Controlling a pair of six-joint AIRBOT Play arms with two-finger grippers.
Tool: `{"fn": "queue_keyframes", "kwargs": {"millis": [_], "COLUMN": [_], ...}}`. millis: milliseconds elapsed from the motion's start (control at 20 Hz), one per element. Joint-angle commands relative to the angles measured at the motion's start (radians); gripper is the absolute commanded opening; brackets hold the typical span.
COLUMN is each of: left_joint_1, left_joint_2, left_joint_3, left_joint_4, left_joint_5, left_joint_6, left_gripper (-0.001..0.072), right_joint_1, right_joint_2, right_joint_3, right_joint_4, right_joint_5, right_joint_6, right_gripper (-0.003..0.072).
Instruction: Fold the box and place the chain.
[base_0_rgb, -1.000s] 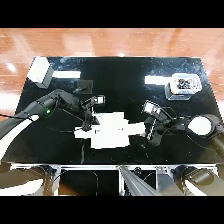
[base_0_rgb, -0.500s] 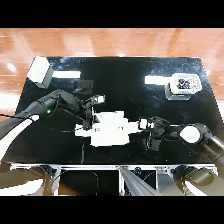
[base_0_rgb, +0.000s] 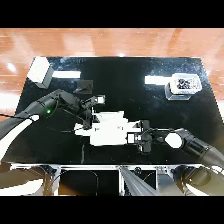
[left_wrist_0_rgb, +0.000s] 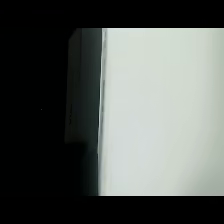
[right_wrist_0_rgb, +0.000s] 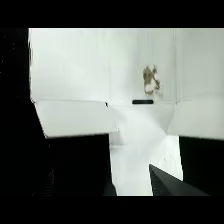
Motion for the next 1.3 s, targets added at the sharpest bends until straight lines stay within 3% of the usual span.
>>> {"fn": "queue_keyframes", "kwargs": {"millis": [0,550,1000,1250], "left_joint_1": [-0.001,-0.001,-0.001,-0.001], "left_joint_2": [-0.001,-0.001,-0.001,-0.001], "left_joint_3": [0.001,0.001,0.001,0.001], "left_joint_4": [0.0,0.002,0.002,0.002], "left_joint_5": [0.016,-0.007,-0.002,0.001], "left_joint_6": [0.0,0.0,0.0,0.0], "left_gripper": [0.0015,0.0015,0.0015,0.0015], "right_joint_1": [0.05,0.129,0.129,0.129], "right_joint_2": [-0.05,-0.094,-0.098,-0.082], "right_joint_3": [-0.002,-0.001,0.004,0.004], "right_joint_4": [0.052,0.129,0.304,0.306], "right_joint_5": [-0.084,-0.198,-0.314,-0.347], "right_joint_6": [-0.026,-0.034,-0.031,0.111], "right_gripper": [0.0707,0.0708,0.0708,0.0709]}}
